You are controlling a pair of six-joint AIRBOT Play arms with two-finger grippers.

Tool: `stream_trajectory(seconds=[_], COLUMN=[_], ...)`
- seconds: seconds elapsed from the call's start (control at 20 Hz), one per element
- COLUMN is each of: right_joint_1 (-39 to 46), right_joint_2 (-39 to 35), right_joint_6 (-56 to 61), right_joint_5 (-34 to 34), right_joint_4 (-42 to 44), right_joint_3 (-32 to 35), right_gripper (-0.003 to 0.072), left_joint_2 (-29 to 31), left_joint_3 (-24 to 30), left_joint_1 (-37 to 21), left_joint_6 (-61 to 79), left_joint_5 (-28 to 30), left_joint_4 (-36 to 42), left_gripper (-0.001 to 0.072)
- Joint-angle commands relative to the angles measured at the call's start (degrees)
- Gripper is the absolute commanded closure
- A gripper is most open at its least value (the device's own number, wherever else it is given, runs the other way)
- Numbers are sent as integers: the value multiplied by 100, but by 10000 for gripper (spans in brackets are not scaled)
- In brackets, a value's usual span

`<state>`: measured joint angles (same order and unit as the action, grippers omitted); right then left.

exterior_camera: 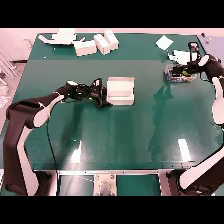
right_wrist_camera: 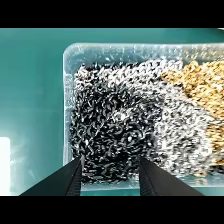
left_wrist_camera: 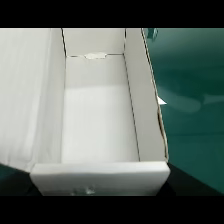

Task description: Fold the box and place the chain.

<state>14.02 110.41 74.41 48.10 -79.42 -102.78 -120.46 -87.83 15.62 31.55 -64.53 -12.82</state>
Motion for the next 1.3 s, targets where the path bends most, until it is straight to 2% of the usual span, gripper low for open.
stream_trajectory(seconds=[0.0,0.1,0.2,0.4,0.5,0.8,1.25], right_joint_1=[-15,-48,-70,-85,-83,-205,-717], right_joint_2=[114,186,269,341,341,94,-1480], right_joint_6=[11,11,11,13,13,168,315], right_joint_5=[2,31,37,31,33,280,859], right_joint_4=[146,146,144,144,142,-83,-1180], right_joint_3=[-4,-4,-4,-7,-50,-527,-656], right_gripper=[295,334,335,574,665,677,678], left_joint_2=[2,2,2,2,2,2,2], left_joint_3=[-7,-7,-7,-7,-7,-7,-7], left_joint_1=[-7,-7,-7,-7,-7,-7,-7], left_joint_6=[2,2,2,2,2,2,2], left_joint_5=[0,0,2,2,0,7,15], left_joint_4=[-2,-2,-2,-2,-2,-2,-2], left_gripper=[425,425,425,425,425,425,425])
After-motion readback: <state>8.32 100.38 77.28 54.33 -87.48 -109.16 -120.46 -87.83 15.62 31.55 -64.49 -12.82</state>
